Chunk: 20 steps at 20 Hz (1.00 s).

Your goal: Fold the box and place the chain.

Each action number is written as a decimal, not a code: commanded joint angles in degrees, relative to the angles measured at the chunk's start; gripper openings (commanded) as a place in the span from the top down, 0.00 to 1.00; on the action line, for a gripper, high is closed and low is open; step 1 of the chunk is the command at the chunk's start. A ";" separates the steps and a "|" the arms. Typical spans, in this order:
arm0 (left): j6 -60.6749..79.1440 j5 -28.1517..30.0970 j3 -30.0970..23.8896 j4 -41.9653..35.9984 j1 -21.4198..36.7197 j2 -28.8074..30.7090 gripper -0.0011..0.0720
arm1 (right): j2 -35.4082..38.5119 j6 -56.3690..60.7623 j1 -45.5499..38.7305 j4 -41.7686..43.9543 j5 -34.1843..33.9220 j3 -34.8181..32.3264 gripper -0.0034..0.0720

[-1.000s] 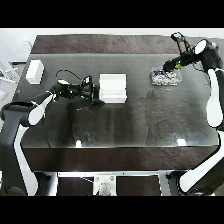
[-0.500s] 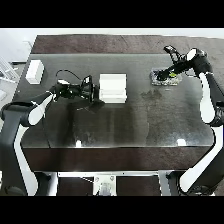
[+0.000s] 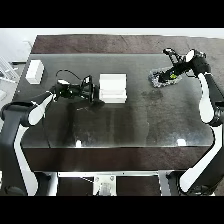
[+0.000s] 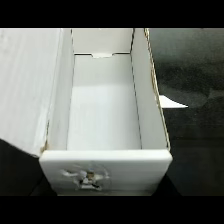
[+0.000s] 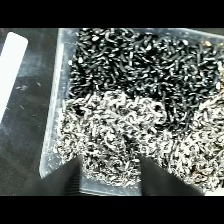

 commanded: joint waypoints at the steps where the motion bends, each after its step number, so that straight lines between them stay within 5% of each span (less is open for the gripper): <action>1: 0.02 0.02 -0.02 0.00 -0.02 0.02 0.32 | -0.04 -0.02 0.02 -0.22 -0.52 0.00 0.53; 6: 0.02 0.02 -0.02 0.00 -0.02 0.02 0.32 | -0.44 -0.02 0.04 -0.20 -0.48 0.00 0.60; 9: 0.02 0.02 -0.02 0.00 -0.02 0.02 0.32 | -1.14 -0.02 0.15 -0.15 -0.50 0.00 0.40; 10: 0.02 0.02 -0.02 0.00 -0.02 0.02 0.32 | -1.33 -0.04 0.26 -0.20 -0.52 0.00 0.42; 16: 0.00 0.02 -0.02 0.00 -0.02 0.02 0.32 | -1.36 -0.22 0.46 -0.22 -0.96 0.13 0.95; 20: 0.02 0.00 -0.02 0.00 -0.02 0.02 0.32 | 0.28 0.02 0.46 -0.20 -0.94 0.39 0.95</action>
